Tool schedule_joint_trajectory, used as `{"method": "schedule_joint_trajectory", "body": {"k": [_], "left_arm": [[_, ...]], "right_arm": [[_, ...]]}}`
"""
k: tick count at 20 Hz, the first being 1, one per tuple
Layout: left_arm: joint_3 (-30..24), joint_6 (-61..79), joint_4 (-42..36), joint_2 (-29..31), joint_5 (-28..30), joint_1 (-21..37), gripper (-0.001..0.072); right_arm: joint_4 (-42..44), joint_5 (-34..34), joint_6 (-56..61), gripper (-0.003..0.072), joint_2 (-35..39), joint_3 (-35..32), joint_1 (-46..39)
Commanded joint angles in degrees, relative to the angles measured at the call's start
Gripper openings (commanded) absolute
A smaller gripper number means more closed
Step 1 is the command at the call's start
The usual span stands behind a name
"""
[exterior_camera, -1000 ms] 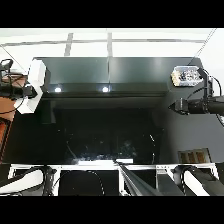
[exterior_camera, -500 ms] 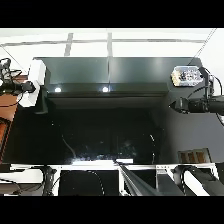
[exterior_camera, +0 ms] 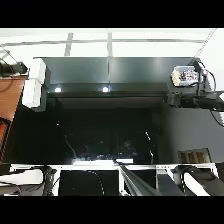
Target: Fold the box and place the chain.
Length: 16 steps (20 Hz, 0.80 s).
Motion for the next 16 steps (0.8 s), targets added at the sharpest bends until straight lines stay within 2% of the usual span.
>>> {"method": "schedule_joint_trajectory", "body": {"k": [1, 2, 4, 5, 6, 7, 9, 11, 13, 16], "left_arm": [[5.53, -3.74, -0.57, 5.29, -8.74, -3.96, 0.0189], [5.33, -4.17, -1.03, 7.23, -11.58, -5.57, 0.0024], [2.19, -5.11, -1.31, 12.04, -14.23, -10.8, 0.0021], [-1.88, -5.07, -1.16, 15.5, -12.33, -14.49, 0.0021], [-7.28, -4.96, -0.61, 19.41, -8.61, -18.4, 0.0021], [-15.19, -4.9, -0.02, 24.09, -2.4, -22.75, 0.0022], [-31.65, -4.92, 0.7, 31.69, 9.05, -30.12, 0.0023], [-43.69, -4.92, 1.51, 36.79, 14.75, -33.81, 0.0026], [-47.34, -6.91, 1.53, 38.8, 16.0, -33.99, 0.0026], [-47.21, -7.32, 0.57, 38.88, 16.28, -33.2, 0.0028]], "right_arm": [[-10.19, -14.62, 0.0, 0.0014, -1.55, 1.51, 7.26], [-14.23, -16.81, -0.15, 0.0014, -1.27, 1.95, 7.37], [-20.11, -15.63, -0.09, 0.0013, -0.04, 3.3, 6.25], [-20.61, -14.51, -0.07, 0.0013, 0.55, 3.3, 5.33], [-20.5, -13.55, 0.26, 0.0013, 0.48, 3.13, 4.48], [-20.13, -15.08, 1.29, 0.0013, 0.26, 1.64, 3.93], [-19.47, -24.48, 1.64, 0.0007, 0.2, -4.5, 3.96], [-23.58, -29.49, 1.33, 0.0008, 0.2, -7.87, 4.02], [-24.0, -30.12, 1.38, 0.0014, 0.22, -7.91, 3.72], [-24.0, -29.9, 1.38, 0.0015, 0.22, -7.91, 3.72]]}}
